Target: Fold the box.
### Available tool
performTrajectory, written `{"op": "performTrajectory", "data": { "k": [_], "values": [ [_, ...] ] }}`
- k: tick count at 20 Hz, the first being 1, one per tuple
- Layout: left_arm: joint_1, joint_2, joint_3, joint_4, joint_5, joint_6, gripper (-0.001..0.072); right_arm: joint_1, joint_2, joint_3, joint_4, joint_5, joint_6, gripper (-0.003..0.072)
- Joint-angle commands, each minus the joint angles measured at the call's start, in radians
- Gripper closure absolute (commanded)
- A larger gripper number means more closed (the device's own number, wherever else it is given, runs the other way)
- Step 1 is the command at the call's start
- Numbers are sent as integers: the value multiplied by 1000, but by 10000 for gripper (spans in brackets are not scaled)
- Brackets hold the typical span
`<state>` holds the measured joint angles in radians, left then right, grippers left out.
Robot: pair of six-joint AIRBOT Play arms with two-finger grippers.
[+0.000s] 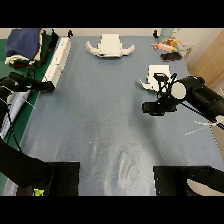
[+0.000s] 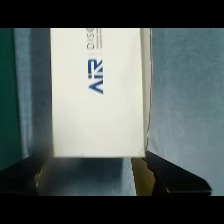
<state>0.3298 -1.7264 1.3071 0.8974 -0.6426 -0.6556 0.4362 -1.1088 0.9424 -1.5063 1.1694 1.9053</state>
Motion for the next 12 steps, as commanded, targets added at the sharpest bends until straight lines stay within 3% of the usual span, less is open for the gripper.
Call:
{"op": "performTrajectory", "data": {
  "k": [1,8,9,11,12],
  "values": [
    [31,60,18,114,-172,-80,6,0,0,1,0,0,0,682],
    [49,184,40,139,-601,-201,7,0,0,1,0,0,0,682],
    [44,193,40,127,-660,-249,46,0,0,1,0,0,0,682],
    [34,205,40,83,-771,-303,688,0,0,1,0,0,0,682],
    [22,209,40,41,-813,-305,692,0,0,1,0,0,0,682]
  ]
}}
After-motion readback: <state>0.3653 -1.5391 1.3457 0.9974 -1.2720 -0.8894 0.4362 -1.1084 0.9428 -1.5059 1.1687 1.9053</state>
